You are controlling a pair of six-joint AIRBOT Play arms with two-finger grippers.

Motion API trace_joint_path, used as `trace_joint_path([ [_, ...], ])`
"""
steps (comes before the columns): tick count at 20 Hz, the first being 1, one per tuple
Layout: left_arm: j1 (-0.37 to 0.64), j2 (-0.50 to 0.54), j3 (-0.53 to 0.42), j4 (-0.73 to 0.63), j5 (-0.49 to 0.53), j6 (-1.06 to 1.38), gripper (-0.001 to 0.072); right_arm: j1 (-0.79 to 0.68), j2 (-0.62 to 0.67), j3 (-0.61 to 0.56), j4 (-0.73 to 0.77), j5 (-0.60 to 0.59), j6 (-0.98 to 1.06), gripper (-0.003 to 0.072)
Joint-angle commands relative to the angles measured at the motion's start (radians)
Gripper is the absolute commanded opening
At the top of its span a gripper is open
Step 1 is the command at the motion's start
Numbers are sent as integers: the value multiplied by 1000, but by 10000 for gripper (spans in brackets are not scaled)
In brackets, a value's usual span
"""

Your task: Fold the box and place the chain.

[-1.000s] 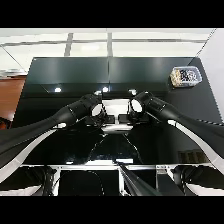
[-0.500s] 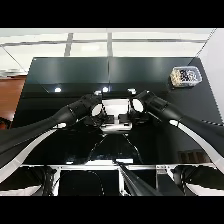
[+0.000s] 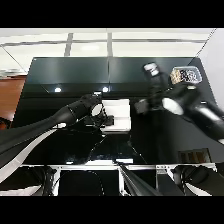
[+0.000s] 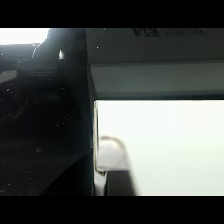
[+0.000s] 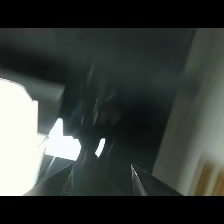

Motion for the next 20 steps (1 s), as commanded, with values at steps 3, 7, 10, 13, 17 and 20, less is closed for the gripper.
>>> trace_joint_path([
  [3, 0, 0, 0, -5, -14, 0, 31, -204, 93, -19, -177, -72, -7, 640],
  [7, 0, 0, 10, 1, -39, 0, 30, -475, 18, -84, -143, -223, -8, 641],
  [10, 0, 0, 25, 19, -48, 0, 30, -672, -99, -82, 42, -384, -14, 639],
  [13, 0, 0, 26, 19, -47, 0, 31, -777, -240, -15, 200, -470, -31, 639],
  [17, 0, 0, 26, 22, -47, 0, 31, -821, -492, 275, 308, -352, -34, 638],
  [20, 0, 0, 26, 22, -50, 0, 30, -857, -681, 531, 462, -193, -20, 637],
])
